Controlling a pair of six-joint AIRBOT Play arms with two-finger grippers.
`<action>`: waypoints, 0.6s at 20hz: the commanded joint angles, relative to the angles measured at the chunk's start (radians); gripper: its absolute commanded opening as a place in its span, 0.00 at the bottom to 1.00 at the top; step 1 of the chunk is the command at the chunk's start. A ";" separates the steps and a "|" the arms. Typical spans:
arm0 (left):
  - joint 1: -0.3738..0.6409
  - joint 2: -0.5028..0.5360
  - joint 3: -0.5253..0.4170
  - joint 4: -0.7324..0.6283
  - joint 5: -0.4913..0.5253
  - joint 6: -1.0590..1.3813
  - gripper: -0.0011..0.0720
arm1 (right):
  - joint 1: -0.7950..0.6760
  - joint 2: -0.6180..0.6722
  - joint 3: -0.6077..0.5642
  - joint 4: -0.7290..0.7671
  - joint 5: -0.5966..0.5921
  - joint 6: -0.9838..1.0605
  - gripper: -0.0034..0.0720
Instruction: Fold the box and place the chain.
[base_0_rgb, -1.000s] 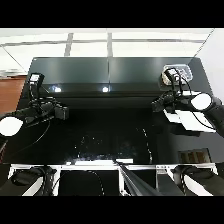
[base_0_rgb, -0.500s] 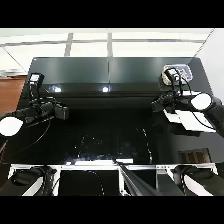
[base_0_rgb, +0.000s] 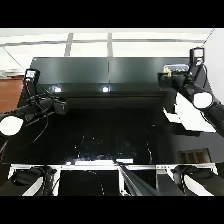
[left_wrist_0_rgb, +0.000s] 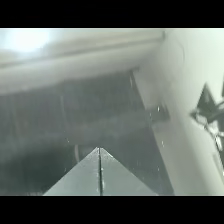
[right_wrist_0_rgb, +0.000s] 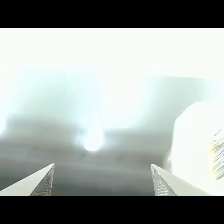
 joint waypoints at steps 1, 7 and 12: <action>-0.001 -0.034 0.000 -0.001 0.130 0.000 0.56 | -0.130 -0.047 0.051 0.008 -0.111 -0.061 0.98; -0.001 -0.144 0.000 -0.011 0.124 -0.023 0.98 | -0.914 -0.385 0.517 -0.022 0.648 0.328 0.98; -0.001 -0.194 0.000 -0.063 0.123 -0.023 0.98 | -1.142 -0.594 0.704 -0.322 1.233 0.288 0.98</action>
